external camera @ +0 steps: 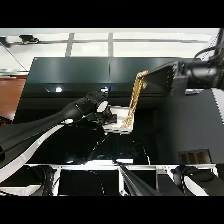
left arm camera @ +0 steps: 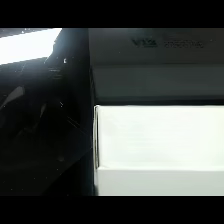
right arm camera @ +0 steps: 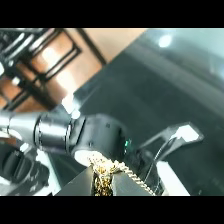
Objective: Fold the box and place the chain.
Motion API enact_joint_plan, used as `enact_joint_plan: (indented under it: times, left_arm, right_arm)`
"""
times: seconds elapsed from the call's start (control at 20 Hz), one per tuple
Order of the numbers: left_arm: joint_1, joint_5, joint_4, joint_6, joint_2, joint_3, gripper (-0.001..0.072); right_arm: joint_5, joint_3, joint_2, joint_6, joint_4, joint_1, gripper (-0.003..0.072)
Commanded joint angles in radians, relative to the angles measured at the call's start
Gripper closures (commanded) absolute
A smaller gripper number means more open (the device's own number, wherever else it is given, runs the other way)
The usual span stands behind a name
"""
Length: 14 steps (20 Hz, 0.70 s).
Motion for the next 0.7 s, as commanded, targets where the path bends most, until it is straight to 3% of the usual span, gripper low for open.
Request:
enact_joint_plan:
  times: [0.0,0.25,0.65]
  left_arm:
    - [0.001,0.000,0.000,0.000,0.000,0.000,0.0676]
    - [0.001,0.000,0.000,0.000,0.000,0.000,0.0676]
    - [0.001,0.000,0.000,0.000,0.000,0.000,0.0676]
  right_arm:
    - [-0.005,-0.061,-0.004,0.008,-0.055,0.062,0.0661]
    - [-0.034,-0.236,-0.004,0.023,-0.075,0.092,0.0661]
    - [-0.211,-0.501,-0.005,0.031,-0.074,0.126,0.0659]
